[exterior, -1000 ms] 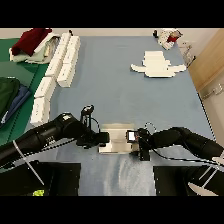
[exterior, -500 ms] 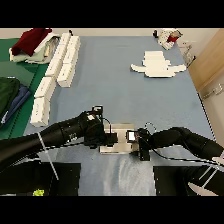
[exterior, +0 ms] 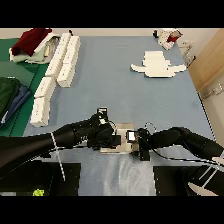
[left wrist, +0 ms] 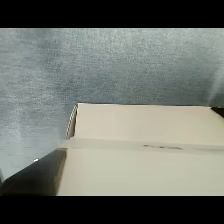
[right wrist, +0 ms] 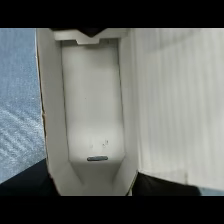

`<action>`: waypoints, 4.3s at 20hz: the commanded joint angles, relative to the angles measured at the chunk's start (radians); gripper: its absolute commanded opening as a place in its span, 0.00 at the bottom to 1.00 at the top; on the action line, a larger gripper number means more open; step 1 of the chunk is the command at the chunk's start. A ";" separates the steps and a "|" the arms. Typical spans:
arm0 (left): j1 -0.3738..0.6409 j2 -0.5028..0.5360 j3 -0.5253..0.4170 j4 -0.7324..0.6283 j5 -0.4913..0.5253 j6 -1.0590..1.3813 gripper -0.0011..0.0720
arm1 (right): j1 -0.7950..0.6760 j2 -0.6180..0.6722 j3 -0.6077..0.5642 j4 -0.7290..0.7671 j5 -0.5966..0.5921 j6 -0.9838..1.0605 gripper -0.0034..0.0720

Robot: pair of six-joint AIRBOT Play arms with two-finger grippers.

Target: Fold the box.

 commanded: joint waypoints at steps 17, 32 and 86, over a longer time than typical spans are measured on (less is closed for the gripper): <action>-0.007 -0.006 0.003 0.047 -0.024 0.018 0.57 | 0.001 0.000 0.001 0.000 0.000 0.000 0.61; -0.016 -0.078 0.003 0.056 -0.024 0.018 0.08 | 0.001 0.001 0.001 0.000 0.000 0.000 0.61; 0.541 0.377 -0.595 -0.971 0.380 2.813 0.96 | 0.001 0.001 0.001 0.000 0.000 0.000 0.62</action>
